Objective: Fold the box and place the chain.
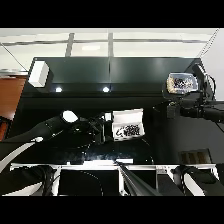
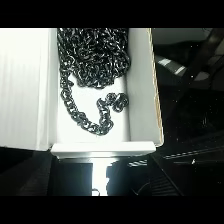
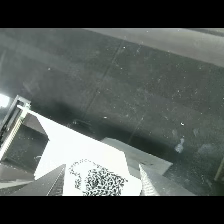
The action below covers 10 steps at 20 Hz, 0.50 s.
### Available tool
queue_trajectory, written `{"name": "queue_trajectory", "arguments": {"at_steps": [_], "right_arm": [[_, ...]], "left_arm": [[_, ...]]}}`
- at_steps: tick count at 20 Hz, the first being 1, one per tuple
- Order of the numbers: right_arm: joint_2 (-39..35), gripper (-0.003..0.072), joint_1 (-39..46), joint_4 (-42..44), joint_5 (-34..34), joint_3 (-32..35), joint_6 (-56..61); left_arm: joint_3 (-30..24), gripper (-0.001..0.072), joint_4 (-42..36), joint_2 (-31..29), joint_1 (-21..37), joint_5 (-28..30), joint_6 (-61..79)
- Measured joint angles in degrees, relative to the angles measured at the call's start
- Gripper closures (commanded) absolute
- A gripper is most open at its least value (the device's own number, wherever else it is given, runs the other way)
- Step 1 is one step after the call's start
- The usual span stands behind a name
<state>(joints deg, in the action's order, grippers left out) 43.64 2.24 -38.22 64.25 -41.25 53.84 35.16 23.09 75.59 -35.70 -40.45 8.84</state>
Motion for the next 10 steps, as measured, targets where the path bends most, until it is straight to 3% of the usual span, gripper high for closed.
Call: {"name": "queue_trajectory", "arguments": {"at_steps": [2,3,4,10], "right_arm": [[0.0,0.0142,0.0,0.0,0.0,0.0,0.0],[0.0,0.0141,0.0,0.0,0.0,0.0,0.0],[0.0,0.0141,0.0,0.0,0.0,0.0,0.0],[0.0,0.0141,0.0,0.0,0.0,0.0,0.2]], "left_arm": [[0.0,0.0160,0.0,0.0,-0.2,0.4,-0.1],[0.0,0.0295,-0.1,0.0,-0.3,0.4,-0.2],[0.0,0.0386,-0.1,0.0,-0.4,0.5,-0.2],[0.0,0.0386,-0.1,0.0,-0.5,0.8,-0.3]]}}
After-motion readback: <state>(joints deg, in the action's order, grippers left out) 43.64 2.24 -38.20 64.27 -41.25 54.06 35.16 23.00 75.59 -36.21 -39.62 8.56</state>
